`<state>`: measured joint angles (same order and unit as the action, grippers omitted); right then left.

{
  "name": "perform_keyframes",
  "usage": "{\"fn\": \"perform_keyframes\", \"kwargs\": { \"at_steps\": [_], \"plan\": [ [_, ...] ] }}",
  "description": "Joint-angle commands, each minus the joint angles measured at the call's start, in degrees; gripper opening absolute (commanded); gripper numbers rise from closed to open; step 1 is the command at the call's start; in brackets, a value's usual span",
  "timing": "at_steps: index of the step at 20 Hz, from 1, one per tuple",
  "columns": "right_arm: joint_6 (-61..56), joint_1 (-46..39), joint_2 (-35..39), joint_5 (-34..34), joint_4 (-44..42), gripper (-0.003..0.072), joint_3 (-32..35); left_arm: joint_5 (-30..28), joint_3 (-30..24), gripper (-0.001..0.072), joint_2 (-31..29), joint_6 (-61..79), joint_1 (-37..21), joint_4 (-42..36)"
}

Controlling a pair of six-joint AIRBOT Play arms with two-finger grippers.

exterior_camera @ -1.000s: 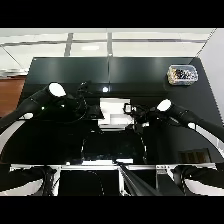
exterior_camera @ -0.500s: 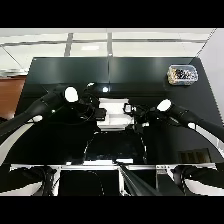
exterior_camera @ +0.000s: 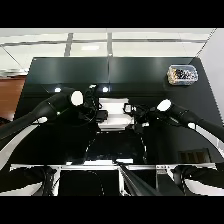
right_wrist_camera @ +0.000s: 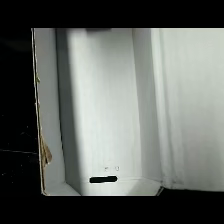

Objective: Fold the box and place the chain.

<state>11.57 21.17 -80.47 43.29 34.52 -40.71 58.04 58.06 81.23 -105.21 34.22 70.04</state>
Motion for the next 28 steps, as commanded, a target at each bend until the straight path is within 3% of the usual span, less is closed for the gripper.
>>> {"fn": "perform_keyframes", "kwargs": {
  "at_steps": [1, 6, 14, 20, 21, 22, 24, 27, 28],
  "plan": [
    [0.0, 0.0, 0.0, 0.0, 0.0, 0.0247, 0.0, 4.5, 3.0, 0.0285, 1.6, -7.0, 2.5, 9.7],
    [0.0, 0.0, 0.0, 0.0, 0.0, 0.0247, 0.0, 13.2, 9.2, 0.0294, 6.3, -16.8, 6.8, 18.6],
    [0.0, 0.0, 0.0, 0.0, 0.0, 0.0247, 0.0, 8.7, 9.3, 0.0294, 9.4, -22.8, 7.5, 11.6],
    [0.0, 0.0, 0.0, 0.0, 0.0, 0.0246, 0.0, 7.9, 9.3, 0.0291, 9.9, -24.3, 7.5, 12.1],
    [0.0, 0.0, 0.0, 0.0, 0.0, 0.0247, 0.0, 7.6, 9.4, 0.0252, 9.9, -24.3, 7.5, 12.2],
    [0.0, 0.0, 0.0, 0.0, 0.0, 0.0246, 0.0, 7.5, 9.5, 0.0142, 9.9, -24.3, 7.5, 12.2],
    [0.0, 0.0, 0.0, 0.0, 0.0, 0.0246, 0.0, 7.2, 9.9, 0.0027, 9.9, -24.1, 7.5, 12.3],
    [0.0, 0.0, 0.0, 0.0, 0.0, 0.0246, 0.0, 7.0, 10.2, 0.0042, 9.9, -24.1, 7.4, 12.3],
    [0.0, 0.0, 0.0, 0.0, 0.0, 0.0247, 0.0, 7.0, 10.2, 0.0176, 9.9, -24.1, 7.4, 12.1]
  ]
}}
